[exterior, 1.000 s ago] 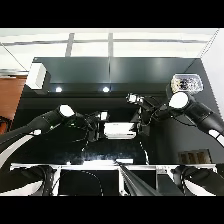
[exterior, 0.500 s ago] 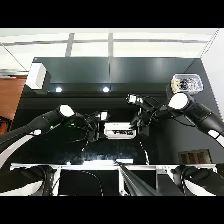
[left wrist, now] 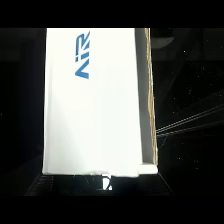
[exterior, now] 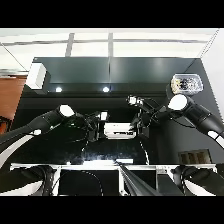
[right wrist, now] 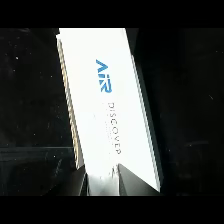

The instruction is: Fold the box and place the chain.

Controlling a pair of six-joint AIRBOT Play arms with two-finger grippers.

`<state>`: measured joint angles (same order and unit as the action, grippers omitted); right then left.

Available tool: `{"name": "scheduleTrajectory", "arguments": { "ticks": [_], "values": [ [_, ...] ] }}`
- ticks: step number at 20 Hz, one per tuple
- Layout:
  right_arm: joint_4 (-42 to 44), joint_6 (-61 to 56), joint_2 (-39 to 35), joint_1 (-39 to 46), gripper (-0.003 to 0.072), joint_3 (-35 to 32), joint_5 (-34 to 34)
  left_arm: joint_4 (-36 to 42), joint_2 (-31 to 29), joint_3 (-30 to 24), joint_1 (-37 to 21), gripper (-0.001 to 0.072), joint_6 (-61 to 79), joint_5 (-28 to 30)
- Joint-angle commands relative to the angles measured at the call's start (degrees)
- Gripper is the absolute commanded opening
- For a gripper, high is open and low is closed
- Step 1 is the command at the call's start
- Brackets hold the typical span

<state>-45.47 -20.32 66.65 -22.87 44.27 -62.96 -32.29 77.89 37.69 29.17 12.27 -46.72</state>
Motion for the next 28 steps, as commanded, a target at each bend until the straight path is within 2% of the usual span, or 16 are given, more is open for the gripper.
{"name": "scheduleTrajectory", "arguments": {
  "ticks": [1,2,21,26,27,28],
  "values": [
    [-0.28,0.00,0.04,-0.04,0.0218,-0.13,-0.15,-0.02,0.04,0.02,0.00,0.0465,-0.04,-0.02],
    [-0.31,0.00,0.04,-0.04,0.0315,-0.13,0.09,0.00,0.04,0.02,0.00,0.0465,-0.04,-0.02],
    [-0.24,-0.72,-0.61,-1.25,0.0318,-2.12,1.99,0.00,0.04,0.02,0.00,0.0465,-0.04,-0.02],
    [2.43,-16.46,-7.34,4.35,0.0317,-1.51,-0.33,0.00,0.04,0.02,0.00,0.0465,-0.04,-0.02],
    [3.15,-21.38,-7.93,6.58,0.0310,-1.53,-2.05,-0.02,0.04,0.02,0.00,0.0466,-0.04,-0.04],
    [5.03,-26.49,-7.89,8.55,0.0090,-1.97,-4.48,-0.02,0.02,0.02,0.00,0.0465,-0.04,-0.02]
  ]
}}
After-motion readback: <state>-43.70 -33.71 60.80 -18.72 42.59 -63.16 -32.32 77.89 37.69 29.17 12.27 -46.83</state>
